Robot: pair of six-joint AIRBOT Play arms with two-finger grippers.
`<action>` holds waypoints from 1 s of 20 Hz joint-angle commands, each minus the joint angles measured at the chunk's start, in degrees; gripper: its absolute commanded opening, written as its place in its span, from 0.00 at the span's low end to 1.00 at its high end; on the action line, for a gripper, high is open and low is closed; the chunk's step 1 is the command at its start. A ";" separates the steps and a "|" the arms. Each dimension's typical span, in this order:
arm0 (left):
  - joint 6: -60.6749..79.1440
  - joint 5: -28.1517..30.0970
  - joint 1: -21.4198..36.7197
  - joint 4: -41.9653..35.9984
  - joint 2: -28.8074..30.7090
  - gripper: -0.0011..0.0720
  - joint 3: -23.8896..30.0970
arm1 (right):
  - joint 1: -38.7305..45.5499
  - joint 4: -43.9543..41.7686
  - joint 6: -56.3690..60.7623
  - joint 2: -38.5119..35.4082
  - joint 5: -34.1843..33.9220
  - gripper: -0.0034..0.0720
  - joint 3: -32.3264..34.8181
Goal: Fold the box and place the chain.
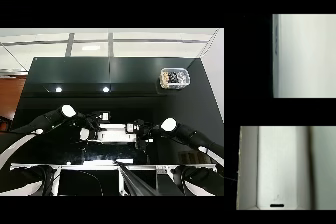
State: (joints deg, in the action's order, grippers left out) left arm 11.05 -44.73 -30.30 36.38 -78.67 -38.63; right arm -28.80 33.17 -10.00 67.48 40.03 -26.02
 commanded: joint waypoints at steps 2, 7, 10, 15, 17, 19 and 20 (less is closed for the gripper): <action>0.00 0.00 -0.02 0.04 -0.07 0.05 0.00 | 1.27 -0.13 0.55 0.02 0.66 0.97 0.00; 0.00 0.00 -0.02 0.04 -0.09 0.05 0.00 | 1.90 -0.07 0.76 0.02 0.74 0.94 0.00; 0.00 0.00 -0.02 0.04 -0.09 0.05 0.00 | 1.88 -0.07 0.79 0.02 0.68 0.94 0.00; 0.02 -0.04 -0.02 0.04 -0.09 0.05 0.00 | 1.88 0.09 0.79 0.02 0.70 0.61 0.00; -0.09 -0.13 -0.02 0.04 -0.07 0.05 -0.02 | 1.88 0.09 0.79 0.02 0.70 0.61 0.00; -2.69 -0.76 -0.02 0.07 -0.02 0.05 -0.07 | 1.88 0.09 0.79 0.02 0.74 0.61 0.00; -4.33 -1.57 0.02 0.55 0.11 0.05 -0.17 | 1.88 0.09 0.79 0.02 0.74 0.61 0.00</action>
